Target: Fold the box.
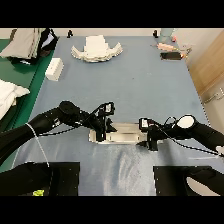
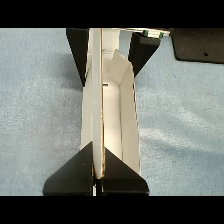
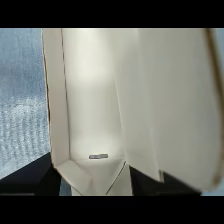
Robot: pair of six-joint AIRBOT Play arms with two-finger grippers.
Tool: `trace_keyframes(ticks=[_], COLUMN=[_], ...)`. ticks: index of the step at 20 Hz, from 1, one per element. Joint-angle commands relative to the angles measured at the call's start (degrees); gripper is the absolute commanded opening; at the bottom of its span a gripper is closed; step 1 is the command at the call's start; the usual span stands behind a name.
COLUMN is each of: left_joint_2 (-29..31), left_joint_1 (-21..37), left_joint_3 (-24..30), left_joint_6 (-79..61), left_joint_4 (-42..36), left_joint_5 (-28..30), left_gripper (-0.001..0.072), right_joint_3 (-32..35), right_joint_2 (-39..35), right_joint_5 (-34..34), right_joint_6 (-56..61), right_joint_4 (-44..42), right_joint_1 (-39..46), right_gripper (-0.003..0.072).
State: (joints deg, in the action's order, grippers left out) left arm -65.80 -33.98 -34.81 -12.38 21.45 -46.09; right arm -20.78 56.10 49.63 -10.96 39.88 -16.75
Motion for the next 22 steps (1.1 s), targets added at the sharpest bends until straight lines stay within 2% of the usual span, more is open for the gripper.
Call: trace_keyframes(ticks=[1, 22], left_joint_2=[0.07, 0.07], left_joint_1=[0.02, 0.02], left_joint_3=[-0.02, 0.00], left_joint_6=[0.00, 0.00], left_joint_4=[0.00, -0.68], left_joint_5=[0.02, 0.00], left_gripper=[0.0014, 0.0014], right_joint_3=[0.02, 0.02], right_joint_2=[0.02, -0.04], right_joint_5=[-0.74, -0.63], right_joint_6=[-0.04, -0.04], right_joint_4=[0.37, 0.22], right_joint_1=[-0.07, -0.04], right_gripper=[0.0544, 0.0544])
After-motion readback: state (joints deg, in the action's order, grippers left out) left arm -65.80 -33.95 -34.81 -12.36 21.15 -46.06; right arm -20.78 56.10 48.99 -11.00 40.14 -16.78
